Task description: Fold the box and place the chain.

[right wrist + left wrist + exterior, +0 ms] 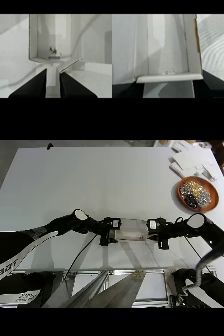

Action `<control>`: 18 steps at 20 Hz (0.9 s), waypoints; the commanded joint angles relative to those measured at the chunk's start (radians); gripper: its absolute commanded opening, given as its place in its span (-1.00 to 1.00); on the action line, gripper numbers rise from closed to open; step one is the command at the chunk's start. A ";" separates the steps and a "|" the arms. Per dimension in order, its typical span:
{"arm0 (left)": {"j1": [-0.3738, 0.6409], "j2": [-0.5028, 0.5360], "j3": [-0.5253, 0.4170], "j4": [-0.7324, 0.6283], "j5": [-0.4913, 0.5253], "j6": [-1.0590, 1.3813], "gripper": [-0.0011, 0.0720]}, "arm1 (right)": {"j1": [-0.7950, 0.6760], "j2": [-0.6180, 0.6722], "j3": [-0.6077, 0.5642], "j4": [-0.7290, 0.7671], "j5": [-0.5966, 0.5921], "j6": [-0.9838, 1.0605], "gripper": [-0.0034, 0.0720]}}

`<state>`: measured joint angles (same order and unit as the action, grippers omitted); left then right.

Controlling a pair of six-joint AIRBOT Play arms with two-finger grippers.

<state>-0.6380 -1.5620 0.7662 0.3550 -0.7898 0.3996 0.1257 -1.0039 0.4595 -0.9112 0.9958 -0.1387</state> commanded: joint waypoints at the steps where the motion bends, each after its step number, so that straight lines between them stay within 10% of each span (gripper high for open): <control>1: 0.000 0.001 0.000 0.000 0.000 0.000 -0.73 | 0.005 -0.004 -0.001 0.029 -0.009 -0.001 -0.50; 15: 0.000 0.001 0.000 0.000 0.000 0.000 -0.73 | 0.027 -0.076 -0.043 0.258 -0.074 -0.107 -0.48; 18: 0.000 0.001 0.000 0.000 0.000 0.000 -0.73 | 0.056 -0.094 -0.043 0.268 -0.098 -0.106 -0.11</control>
<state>-0.6380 -1.5616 0.7658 0.3557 -0.7902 0.4004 0.1616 -1.0798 0.4175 -0.6693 0.9234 -0.2390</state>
